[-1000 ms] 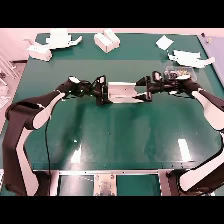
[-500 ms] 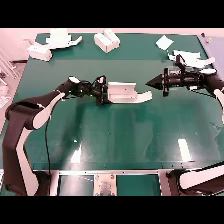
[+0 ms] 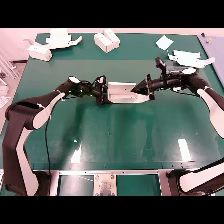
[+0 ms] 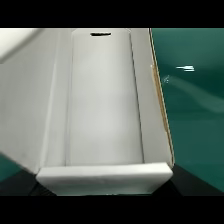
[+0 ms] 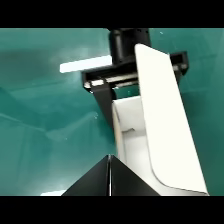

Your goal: Fold the box and place the chain.

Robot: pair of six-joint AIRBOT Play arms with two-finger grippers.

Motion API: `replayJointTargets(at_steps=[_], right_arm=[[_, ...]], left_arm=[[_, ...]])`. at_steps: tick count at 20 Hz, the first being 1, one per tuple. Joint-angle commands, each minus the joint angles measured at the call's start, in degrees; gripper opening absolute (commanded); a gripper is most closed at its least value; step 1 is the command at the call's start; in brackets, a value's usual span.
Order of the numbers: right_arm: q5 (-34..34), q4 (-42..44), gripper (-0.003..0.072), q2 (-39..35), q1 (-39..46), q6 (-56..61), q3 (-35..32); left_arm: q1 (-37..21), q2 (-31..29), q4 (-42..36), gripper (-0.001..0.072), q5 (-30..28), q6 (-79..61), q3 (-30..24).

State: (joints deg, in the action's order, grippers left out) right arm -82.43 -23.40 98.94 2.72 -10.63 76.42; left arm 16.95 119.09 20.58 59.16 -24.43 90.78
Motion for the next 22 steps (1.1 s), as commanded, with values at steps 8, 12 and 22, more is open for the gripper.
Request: replayJointTargets(at_steps=[8, 12, 22], right_arm=[[22.2, 8.3, 0.001, 1.6, -1.5, -13.4, 0.7], [25.0, 8.4, 0.001, 2.5, -1.5, -17.0, 0.9], [24.7, 3.6, 0.0008, 9.1, -1.6, -16.8, 2.0]], left_arm=[[0.0, 0.0, 0.0, 0.0545, 0.0, 0.2, 0.0], [0.0, 0.0, 0.0, 0.0545, 0.0, 0.2, 0.0], [0.0, 0.0, 0.0, 0.0545, 0.1, 0.4, 0.0]])
